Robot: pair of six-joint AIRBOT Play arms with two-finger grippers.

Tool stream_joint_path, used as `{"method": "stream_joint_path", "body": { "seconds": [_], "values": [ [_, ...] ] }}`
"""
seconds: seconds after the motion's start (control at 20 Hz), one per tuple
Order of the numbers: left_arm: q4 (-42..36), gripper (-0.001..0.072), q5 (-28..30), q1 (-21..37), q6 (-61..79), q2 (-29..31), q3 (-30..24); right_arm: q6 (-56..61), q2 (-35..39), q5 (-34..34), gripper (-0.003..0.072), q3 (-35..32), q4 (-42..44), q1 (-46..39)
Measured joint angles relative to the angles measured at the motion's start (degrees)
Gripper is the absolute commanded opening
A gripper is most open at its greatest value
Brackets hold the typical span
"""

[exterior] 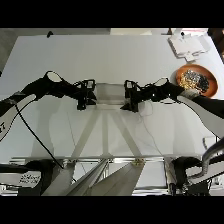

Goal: Fold the box and place the chain.

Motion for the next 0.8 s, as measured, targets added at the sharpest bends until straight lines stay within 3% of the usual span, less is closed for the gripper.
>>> {"method": "stream_joint_path", "body": {
  "seconds": [0.1,0.25,0.3,0.45,0.6,0.65,0.7,0.8],
  "values": [
    [-0.48,0.0027,-0.42,-0.02,0.13,0.00,0.00,-0.02,0.00,0.00,0.0458,0.00,0.00,0.00],
    [-0.85,0.0358,-1.29,0.00,0.15,0.00,0.00,0.07,0.00,-0.02,0.0458,0.00,0.02,0.00],
    [-1.01,0.0426,-1.49,-0.02,0.15,0.00,0.00,0.04,0.00,-0.04,0.0458,0.00,0.00,-0.02],
    [-1.16,0.0446,-1.68,-0.02,0.15,0.00,0.00,0.02,0.00,-0.04,0.0458,0.00,0.00,-0.02],
    [-1.27,0.0564,-1.90,-0.02,0.17,-0.02,0.00,-0.02,0.02,-0.02,0.0458,0.00,-0.02,-0.02],
    [-1.31,0.0659,-1.97,-0.02,0.22,-0.02,0.00,-0.07,0.02,0.00,0.0458,0.00,-0.02,-0.02],
    [-1.31,0.0681,-2.03,-0.02,0.24,-0.02,0.02,-0.15,0.02,0.00,0.0458,0.00,-0.02,-0.02],
    [-1.31,0.0640,-2.03,-0.02,0.24,-0.02,0.02,-0.15,0.02,0.02,0.0458,0.00,-0.02,-0.02]
  ]
}}
